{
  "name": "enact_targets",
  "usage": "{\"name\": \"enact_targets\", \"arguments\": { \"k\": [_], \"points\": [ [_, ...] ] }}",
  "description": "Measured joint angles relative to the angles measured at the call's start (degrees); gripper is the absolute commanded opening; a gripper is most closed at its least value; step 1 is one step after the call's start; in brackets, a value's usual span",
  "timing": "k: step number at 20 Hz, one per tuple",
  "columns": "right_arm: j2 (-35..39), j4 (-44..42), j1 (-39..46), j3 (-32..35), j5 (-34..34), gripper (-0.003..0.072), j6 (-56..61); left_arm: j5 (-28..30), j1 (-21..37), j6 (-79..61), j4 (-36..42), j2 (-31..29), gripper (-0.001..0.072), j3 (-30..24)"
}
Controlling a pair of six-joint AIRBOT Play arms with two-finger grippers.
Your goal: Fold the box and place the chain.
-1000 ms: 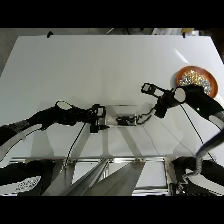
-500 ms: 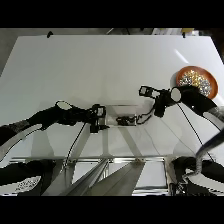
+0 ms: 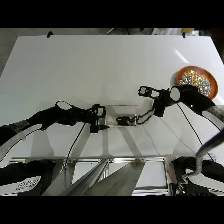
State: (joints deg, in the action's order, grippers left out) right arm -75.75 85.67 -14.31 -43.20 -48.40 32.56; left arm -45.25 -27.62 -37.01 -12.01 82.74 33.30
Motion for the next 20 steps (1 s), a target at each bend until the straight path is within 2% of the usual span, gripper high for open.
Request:
{"name": "enact_targets", "arguments": {
  "k": [4,6,13,14,15,16,18,20],
  "points": [
    [2.4,0.3,0.0,0.2,-5.7,0.0016,0.4,0.0,0.0,0.0,0.0,0.0,0.0253,0.0],
    [4.3,-0.5,0.0,0.0,-5.0,0.0016,0.8,0.0,0.0,0.0,0.0,0.0,0.0253,0.0],
    [8.9,-4.6,0.0,0.1,-9.0,0.0025,1.9,0.0,0.0,0.0,0.0,0.0,0.0253,0.0],
    [9.0,-5.0,0.0,0.1,-9.1,0.0105,1.9,0.0,0.0,0.0,0.0,0.0,0.0253,0.0],
    [9.0,-5.1,0.0,0.1,-9.2,0.0224,1.6,0.0,0.0,0.0,0.0,0.0,0.0253,0.0],
    [8.9,-5.1,0.0,0.1,-9.2,0.0251,1.0,0.0,0.0,0.0,0.0,0.0,0.0253,0.0],
    [8.0,-4.3,0.0,0.1,-8.6,0.0242,0.5,0.0,0.0,0.0,0.0,0.0,0.0253,0.0],
    [6.8,-3.3,0.0,0.1,-7.9,0.0172,0.3,0.0,0.0,0.0,0.0,0.0,0.0253,0.0]
  ]
}}
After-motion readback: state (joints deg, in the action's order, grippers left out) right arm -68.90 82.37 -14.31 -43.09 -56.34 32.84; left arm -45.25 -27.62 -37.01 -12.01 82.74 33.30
